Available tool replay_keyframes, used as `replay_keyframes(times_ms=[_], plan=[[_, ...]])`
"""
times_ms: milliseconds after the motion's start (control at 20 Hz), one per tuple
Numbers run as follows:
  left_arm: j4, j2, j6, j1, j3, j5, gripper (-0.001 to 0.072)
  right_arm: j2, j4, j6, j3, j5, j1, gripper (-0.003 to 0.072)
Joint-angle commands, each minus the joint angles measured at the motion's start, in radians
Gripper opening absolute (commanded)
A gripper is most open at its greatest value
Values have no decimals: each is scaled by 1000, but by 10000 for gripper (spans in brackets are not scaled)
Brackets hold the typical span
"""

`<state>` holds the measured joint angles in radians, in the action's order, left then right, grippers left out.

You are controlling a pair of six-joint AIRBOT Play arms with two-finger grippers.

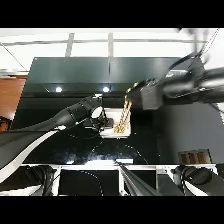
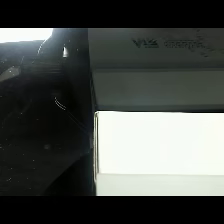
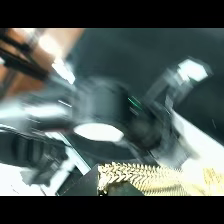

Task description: Fold the box and place the chain.

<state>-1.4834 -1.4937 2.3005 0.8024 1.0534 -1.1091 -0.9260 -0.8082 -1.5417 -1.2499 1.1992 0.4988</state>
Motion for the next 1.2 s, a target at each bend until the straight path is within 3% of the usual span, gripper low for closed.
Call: replay_keyframes(times_ms=[0,250,400,450,500,700,850,900,950,1000,1150], plan=[[0,0,0,0,1,2,26,-12,-27,10,163,-40,2,10],[1,-1,1,0,1,3,26,-45,-53,9,347,-152,27,11],[2,-1,1,-5,1,5,27,-95,-64,10,372,-204,56,17],[0,-1,0,-9,1,2,27,-101,-71,9,372,-226,52,105],[-1,-1,0,-15,1,-3,28,-100,-80,8,369,-228,37,337],[7,0,12,-33,13,-16,27,-41,-193,17,280,-22,-138,360],[7,8,11,-31,58,-51,38,60,-271,23,257,35,-309,360],[8,19,11,-29,74,-59,242,78,-270,32,257,44,-354,360],[6,34,11,-27,87,-71,535,89,-269,35,257,51,-392,360],[-2,56,6,-25,99,-85,651,92,-267,39,257,54,-421,360],[-39,185,-143,-25,97,-154,654,91,-268,56,257,39,-455,359]])
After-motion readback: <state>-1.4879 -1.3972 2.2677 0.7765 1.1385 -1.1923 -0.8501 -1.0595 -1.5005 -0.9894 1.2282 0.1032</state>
